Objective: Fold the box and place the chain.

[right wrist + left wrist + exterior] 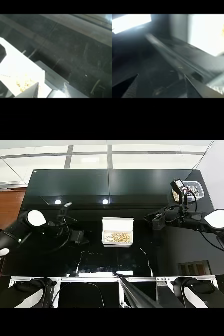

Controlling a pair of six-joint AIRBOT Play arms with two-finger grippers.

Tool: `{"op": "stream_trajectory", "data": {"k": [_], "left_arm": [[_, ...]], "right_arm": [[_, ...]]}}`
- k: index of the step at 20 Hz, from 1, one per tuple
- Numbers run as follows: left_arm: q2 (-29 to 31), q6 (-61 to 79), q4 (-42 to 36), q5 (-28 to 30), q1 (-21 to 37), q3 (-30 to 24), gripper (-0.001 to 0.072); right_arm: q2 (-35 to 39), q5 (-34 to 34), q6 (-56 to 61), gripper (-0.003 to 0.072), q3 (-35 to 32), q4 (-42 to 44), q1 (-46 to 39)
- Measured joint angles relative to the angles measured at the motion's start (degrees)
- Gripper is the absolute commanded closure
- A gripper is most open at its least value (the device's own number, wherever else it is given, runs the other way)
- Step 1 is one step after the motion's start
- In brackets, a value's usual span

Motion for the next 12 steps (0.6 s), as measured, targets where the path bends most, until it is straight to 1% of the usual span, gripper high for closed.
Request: {"op": "stream_trajectory", "data": {"k": [1, 3, 6, 9, 12], "left_arm": [[-0.4, 10.8, -4.8, 0.0, 0.5, -1.9, -0.0011], [-1.2, 29.8, -11.5, 1.2, 0.3, -4.4, -0.0011], [-2.1, 50.8, -15.6, 3.2, -1.1, -5.0, -0.0011], [-5.4, 65.3, -17.0, 5.1, -1.4, -2.8, -0.0011], [-10.7, 71.8, -17.5, 5.8, -1.6, 1.1, -0.0011]], "right_arm": [[0.0, 0.0, 0.3, 0.0310, 0.0, 0.0, 0.0], [0.0, 0.1, 1.1, 0.0310, 0.0, 0.0, 0.0], [0.0, 0.5, 1.8, 0.0310, 0.0, 0.0, 0.0], [0.0, 0.5, 2.4, 0.0310, 0.0, 0.0, 0.0], [0.0, 0.6, 2.6, 0.0310, 0.0, 0.0, 0.0]]}}
